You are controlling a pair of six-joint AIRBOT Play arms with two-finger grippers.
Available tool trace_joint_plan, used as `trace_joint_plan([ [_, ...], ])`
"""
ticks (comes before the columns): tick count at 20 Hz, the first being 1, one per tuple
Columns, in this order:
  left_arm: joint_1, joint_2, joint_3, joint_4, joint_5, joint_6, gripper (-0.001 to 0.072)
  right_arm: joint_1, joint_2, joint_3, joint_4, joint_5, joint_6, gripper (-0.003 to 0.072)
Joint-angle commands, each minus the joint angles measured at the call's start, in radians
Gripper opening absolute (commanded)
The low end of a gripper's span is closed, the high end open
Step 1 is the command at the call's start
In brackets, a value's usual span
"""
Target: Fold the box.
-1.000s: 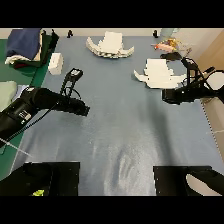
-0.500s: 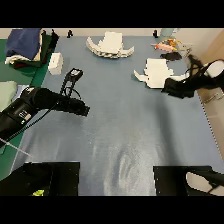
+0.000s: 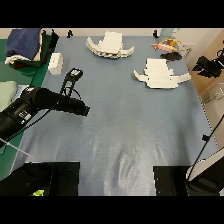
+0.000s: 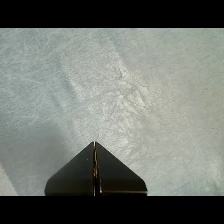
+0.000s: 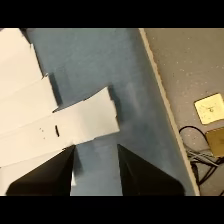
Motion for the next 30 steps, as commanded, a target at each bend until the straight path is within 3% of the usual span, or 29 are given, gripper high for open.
trace_joint_plan([
  [1, 0.0, 0.001, 0.0, 0.0, 0.0, 0.0, 0.0015, -0.042, -0.159, 0.092, 0.116, -0.043, -0.126, 0.0429],
  [6, 0.0, 0.001, 0.0, 0.0, 0.0, 0.0, 0.0014, -0.039, -0.208, 0.091, 0.223, -0.043, -0.252, 0.0416],
  [9, 0.0, 0.001, 0.0, 0.0, 0.0, 0.0, 0.0014, -0.039, -0.208, 0.091, 0.265, -0.032, -0.279, 0.0336],
  [12, 0.0, 0.001, 0.0, 0.0, 0.0, 0.0, 0.0015, -0.039, -0.2, 0.091, 0.381, 0.079, -0.333, 0.0005],
  [15, 0.0, 0.001, 0.0, 0.0, 0.0, 0.0, 0.0014, -0.034, -0.174, 0.09, 0.518, 0.217, -0.317, 0.0002],
  [17, 0.0, 0.001, 0.0, 0.0, 0.0, 0.0, 0.0014, -0.024, -0.13, 0.019, 0.588, 0.26, -0.269, 0.0],
  [21, 0.0, 0.001, 0.0, 0.0, 0.0, 0.0, 0.0015, 0.05, 0.078, -0.3, 0.565, 0.222, -0.236, 0.0],
  [30, 0.0, 0.001, 0.0, 0.0, 0.0, 0.0, 0.0015, 0.235, 0.904, -1.396, 0.568, -0.103, -0.179, 0.0],
])
